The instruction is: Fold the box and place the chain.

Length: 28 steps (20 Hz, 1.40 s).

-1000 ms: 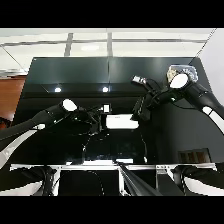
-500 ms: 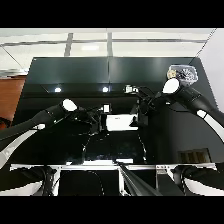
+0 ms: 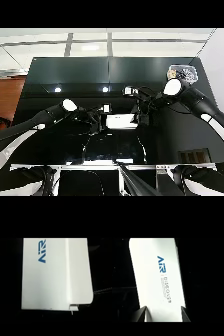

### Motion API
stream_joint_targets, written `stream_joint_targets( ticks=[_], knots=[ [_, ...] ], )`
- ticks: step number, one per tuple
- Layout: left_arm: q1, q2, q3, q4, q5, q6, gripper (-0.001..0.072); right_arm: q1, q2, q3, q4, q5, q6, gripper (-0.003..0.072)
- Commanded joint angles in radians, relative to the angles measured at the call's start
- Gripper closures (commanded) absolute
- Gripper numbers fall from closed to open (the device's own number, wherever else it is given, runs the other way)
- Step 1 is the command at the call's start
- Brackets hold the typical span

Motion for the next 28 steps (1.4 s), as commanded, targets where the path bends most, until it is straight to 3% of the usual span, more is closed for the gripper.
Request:
stream_joint_targets(
  ticks=[1,3,4,5,28],
  knots=[
    [0.000,-0.001,0.001,0.000,0.000,0.000,0.0321,0.001,0.020,0.000,-0.020,-0.006,0.005,0.0200],
    [0.000,-0.001,0.001,0.000,0.000,0.000,0.0321,0.001,0.020,0.000,-0.020,-0.008,0.017,0.0242],
    [0.000,-0.001,0.001,0.000,0.000,0.000,0.0321,0.001,0.020,0.000,-0.020,-0.003,0.017,0.0473],
    [0.000,-0.001,0.001,0.000,0.000,0.000,0.0321,0.001,0.020,-0.001,-0.020,0.000,0.017,0.0495],
    [0.000,-0.001,0.001,0.000,0.000,0.000,0.0321,0.030,0.019,-0.015,-0.017,0.010,0.020,0.0497]
  ],
)
